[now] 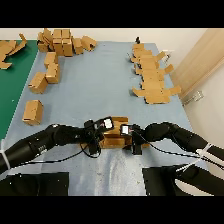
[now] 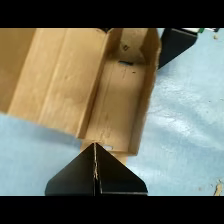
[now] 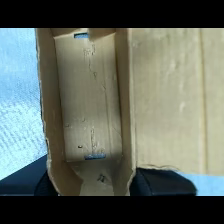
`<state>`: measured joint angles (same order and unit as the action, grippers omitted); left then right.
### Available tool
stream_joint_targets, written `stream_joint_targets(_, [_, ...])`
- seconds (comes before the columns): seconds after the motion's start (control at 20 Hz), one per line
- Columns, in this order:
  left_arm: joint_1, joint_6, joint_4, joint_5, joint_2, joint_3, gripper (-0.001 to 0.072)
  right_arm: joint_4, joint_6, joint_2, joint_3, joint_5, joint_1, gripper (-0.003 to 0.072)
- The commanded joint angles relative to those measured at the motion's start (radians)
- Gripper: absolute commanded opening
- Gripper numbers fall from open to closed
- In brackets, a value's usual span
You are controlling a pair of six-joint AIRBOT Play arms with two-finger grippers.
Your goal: Fold the box.
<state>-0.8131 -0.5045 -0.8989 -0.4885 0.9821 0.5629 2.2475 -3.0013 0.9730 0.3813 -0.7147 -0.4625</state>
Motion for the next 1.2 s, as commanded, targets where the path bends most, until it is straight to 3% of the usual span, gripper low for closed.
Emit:
stream_joint_targets(0.0, [0.073, -0.194, -0.127, -0.064, -0.078, 0.001, 0.0011, 0.0, 0.0, 0.0, 0.0, 0.0, 0.0, 0.0521])
stream_joint_targets(0.2, [0.172, -0.307, -0.143, -0.099, -0.128, 0.001, 0.0011, 0.0, 0.0, 0.0, 0.0, 0.0, 0.0, 0.0521])
stream_joint_targets(0.3, [0.257, -0.512, -0.16, -0.13, -0.116, -0.008, 0.0011, 0.0, 0.0, 0.0, 0.0, 0.0, 0.0, 0.0521])
stream_joint_targets(0.5, [0.488, -0.943, -0.253, -0.322, -0.074, -0.014, 0.0011, 0.0, 0.0, 0.0, 0.0, -0.001, 0.0, 0.0522])
stream_joint_targets(0.65, [0.6, -1.041, -0.244, -0.473, -0.02, -0.018, 0.001, 0.0, 0.0, 0.0, 0.0, -0.001, 0.0, 0.0521])
stream_joint_targets(0.75, [0.595, -1.027, -0.194, -0.5, 0.021, -0.02, 0.0011, 0.0, 0.0, 0.0, 0.0, -0.001, 0.0, 0.0521])
stream_joint_targets(1.15, [0.432, -0.92, 0.02, -0.393, 0.097, -0.039, 0.001, 0.0, 0.0, 0.0, 0.0, -0.001, 0.0, 0.0522])
